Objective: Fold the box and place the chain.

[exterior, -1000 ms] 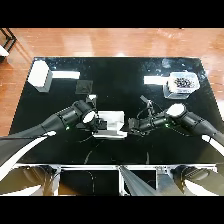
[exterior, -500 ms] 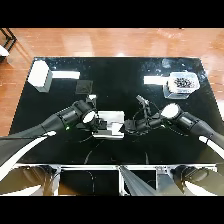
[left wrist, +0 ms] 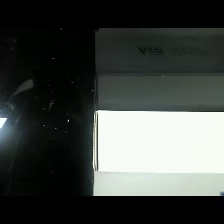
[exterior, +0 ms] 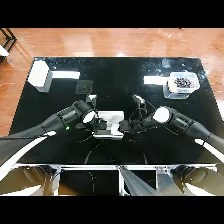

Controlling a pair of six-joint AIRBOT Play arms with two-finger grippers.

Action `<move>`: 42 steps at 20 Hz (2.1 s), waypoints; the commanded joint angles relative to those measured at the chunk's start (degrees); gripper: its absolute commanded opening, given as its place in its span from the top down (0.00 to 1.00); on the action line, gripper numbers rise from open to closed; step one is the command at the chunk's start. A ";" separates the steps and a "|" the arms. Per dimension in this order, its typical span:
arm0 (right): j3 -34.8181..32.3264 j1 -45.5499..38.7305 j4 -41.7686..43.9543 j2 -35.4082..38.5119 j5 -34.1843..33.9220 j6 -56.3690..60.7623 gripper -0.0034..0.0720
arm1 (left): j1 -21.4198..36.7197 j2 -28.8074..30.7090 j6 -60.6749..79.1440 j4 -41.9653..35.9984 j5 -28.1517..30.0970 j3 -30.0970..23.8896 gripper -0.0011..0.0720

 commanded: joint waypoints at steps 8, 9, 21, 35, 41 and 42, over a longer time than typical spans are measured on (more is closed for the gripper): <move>2.67 4.74 -18.36 -0.26 0.17 21.44 0.49 | 0.02 -0.02 0.46 0.07 -0.11 0.04 0.96; 3.37 5.57 -19.21 -0.70 0.31 22.27 0.49 | 0.02 -0.02 0.48 0.07 -0.11 0.04 0.96; 11.37 11.41 -26.45 -7.10 5.46 32.02 0.49 | 0.02 -0.02 0.70 0.48 -0.13 0.04 0.96; 11.72 11.56 -30.77 -7.13 6.78 35.69 0.49 | 0.02 -0.02 0.68 0.90 -0.11 0.04 0.96; 11.74 11.82 -30.95 -9.03 5.90 36.52 0.49 | 0.02 -0.02 0.70 0.87 -0.13 0.04 0.96; 11.80 11.82 -30.95 -9.35 5.97 36.52 0.49 | 0.02 -0.02 0.68 0.87 -0.13 0.04 0.96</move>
